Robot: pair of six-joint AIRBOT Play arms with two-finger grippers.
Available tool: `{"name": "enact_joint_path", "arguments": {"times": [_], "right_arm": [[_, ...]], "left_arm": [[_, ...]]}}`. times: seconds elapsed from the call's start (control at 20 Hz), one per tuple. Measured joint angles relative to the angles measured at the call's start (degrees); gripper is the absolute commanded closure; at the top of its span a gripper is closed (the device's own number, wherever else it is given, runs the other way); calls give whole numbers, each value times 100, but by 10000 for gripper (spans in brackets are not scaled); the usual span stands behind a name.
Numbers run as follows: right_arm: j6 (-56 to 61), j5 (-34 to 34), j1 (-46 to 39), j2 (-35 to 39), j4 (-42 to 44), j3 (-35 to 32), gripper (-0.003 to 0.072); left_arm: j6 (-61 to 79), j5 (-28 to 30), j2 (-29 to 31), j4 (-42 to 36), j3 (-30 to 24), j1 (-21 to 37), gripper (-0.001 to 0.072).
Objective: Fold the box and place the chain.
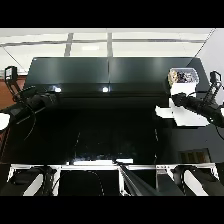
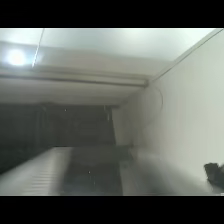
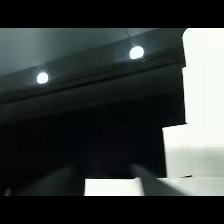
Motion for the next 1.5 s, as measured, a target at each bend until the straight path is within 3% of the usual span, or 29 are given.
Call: {"name": "enact_joint_path", "arguments": {"times": [0.15,0.25,0.35,0.45,0.65,0.85,1.1,1.15,1.2,1.35,1.5], "right_arm": [[590,50,-372,-160,-1373,435,-34],[1130,-66,-1032,-428,-2494,920,-34],[1495,-240,-1976,-828,-2981,1445,-34],[1639,-31,-2953,-1392,-2699,1991,-34],[793,1637,-4153,-2848,-1698,3296,-34],[28,3108,-4354,-4105,-1182,4269,-34],[-717,3679,-3906,-4778,-1687,4607,-34],[-785,3764,-3832,-4819,-1878,4631,57],[-824,3803,-3788,-4833,-2022,4645,258],[-901,3974,-3709,-4791,-2258,4673,652],[-949,4140,-3670,-4607,-2245,4677,672]], "left_arm": [[-9,-111,-140,37,13,0,-3],[-11,-138,-179,52,17,0,-2],[-11,-157,-199,63,20,0,-2],[-9,-208,-212,68,20,0,-2],[-9,-299,-219,66,20,0,-2],[-4,-590,-219,66,20,0,-2],[33,-713,-219,66,20,0,-2],[28,-726,-221,66,20,0,-1],[11,-745,-221,66,20,0,-1],[-9,-756,-221,68,20,0,-1],[-11,-776,-223,68,20,0,-1]]}}
